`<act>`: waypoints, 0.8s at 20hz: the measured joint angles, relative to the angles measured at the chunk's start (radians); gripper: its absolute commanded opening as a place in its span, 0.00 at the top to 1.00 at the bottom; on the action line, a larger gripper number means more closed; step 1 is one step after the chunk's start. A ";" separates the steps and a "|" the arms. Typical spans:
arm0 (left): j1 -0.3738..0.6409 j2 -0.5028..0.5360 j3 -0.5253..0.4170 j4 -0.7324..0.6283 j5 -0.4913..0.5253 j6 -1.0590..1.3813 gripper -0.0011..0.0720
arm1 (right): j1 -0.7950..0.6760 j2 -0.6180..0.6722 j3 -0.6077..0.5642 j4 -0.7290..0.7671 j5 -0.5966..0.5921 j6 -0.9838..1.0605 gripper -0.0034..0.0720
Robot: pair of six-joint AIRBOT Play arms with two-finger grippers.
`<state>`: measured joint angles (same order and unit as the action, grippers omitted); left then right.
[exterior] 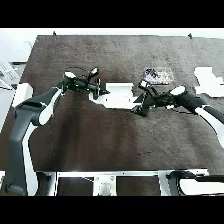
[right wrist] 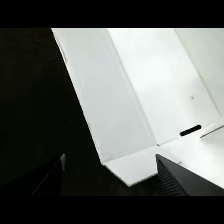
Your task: Fold the box and place the chain.
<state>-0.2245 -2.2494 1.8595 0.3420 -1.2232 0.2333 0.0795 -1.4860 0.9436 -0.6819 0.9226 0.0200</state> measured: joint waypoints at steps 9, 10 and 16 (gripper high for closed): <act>0.000 0.000 0.000 0.002 0.000 0.000 0.96 | 0.065 -0.035 -0.001 -0.017 -0.145 -0.100 0.06; 0.000 0.000 0.000 0.002 0.000 0.000 0.96 | 0.066 -0.038 -0.001 -0.015 -0.160 -0.103 0.06; 0.000 0.000 0.000 0.002 0.002 0.000 0.96 | 0.068 -0.038 0.002 0.022 -0.268 -0.109 0.07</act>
<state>-0.2245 -2.2494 1.8595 0.3439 -1.2217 0.2333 0.1471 -1.5242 0.9455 -0.6601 0.6548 -0.0895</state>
